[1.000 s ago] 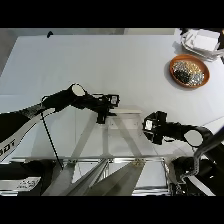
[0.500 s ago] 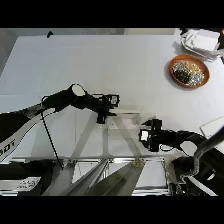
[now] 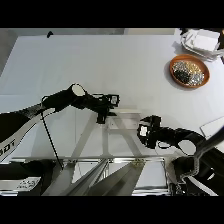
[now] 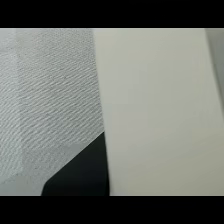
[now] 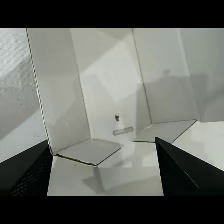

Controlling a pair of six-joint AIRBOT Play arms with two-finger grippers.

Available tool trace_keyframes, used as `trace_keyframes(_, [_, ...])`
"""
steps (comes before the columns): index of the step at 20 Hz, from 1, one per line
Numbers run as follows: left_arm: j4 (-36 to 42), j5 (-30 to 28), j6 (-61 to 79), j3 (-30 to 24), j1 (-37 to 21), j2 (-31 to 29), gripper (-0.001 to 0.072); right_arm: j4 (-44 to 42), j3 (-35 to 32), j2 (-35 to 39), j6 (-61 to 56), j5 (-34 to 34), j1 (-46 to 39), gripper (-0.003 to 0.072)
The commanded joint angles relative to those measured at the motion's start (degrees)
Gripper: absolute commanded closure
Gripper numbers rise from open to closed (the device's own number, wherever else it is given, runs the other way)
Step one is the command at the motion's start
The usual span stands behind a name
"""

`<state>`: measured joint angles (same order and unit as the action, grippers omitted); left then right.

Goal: Fold the box and place the chain.

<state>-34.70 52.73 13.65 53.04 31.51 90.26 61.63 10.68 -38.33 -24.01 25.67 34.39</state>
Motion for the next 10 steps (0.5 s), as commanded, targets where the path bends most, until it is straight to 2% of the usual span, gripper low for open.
trace_keyframes(1, [-0.02, 0.02, 0.02, 0.0, 0.02, 0.02, 0.07, -0.74, 0.98, -0.11, 0.04, -0.72, -2.32, -0.0016])
trace_keyframes(5, [-0.02, 0.02, 0.04, 0.0, 0.02, 0.02, 0.07, -4.74, 4.17, -4.31, 3.32, 2.43, -7.32, -0.0016])
trace_keyframes(10, [-0.02, 0.0, 0.04, 0.0, 0.02, 0.02, 0.07, -5.09, 8.11, -6.21, 9.51, 3.21, -7.5, -0.0016])
